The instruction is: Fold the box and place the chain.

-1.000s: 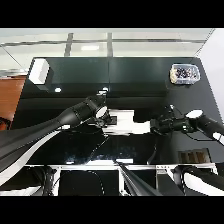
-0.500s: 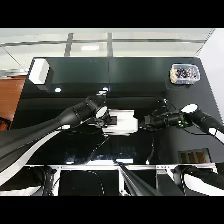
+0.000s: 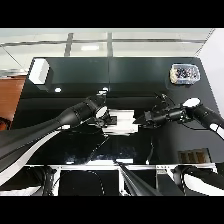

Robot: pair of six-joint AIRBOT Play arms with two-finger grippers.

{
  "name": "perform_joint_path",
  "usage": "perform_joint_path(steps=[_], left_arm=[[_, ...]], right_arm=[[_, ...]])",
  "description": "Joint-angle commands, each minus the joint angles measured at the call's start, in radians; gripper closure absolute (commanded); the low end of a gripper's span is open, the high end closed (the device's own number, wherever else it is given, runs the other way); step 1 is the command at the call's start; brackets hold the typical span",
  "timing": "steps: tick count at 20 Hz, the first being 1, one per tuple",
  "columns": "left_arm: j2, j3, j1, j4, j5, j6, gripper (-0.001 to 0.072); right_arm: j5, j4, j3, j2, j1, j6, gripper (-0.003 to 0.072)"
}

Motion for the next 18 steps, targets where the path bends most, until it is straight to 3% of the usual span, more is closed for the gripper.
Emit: perform_joint_path(steps=[1,3,9,18], left_arm=[[-0.001,0.001,0.000,-0.001,0.002,0.000,0.0682],[-0.001,0.001,0.000,-0.005,0.001,0.000,0.0683],[-0.001,0.001,0.000,-0.007,0.001,0.000,0.0682],[-0.001,0.001,0.000,-0.008,0.000,0.000,0.0682]], right_arm=[[0.009,0.014,0.006,0.000,0.013,0.073,0.0103],[-0.002,0.014,0.006,0.000,0.038,0.092,0.0212],[-0.119,-0.014,0.014,0.000,0.130,0.144,0.0221],[-0.214,-0.550,0.214,0.000,0.338,0.635,0.0222]])
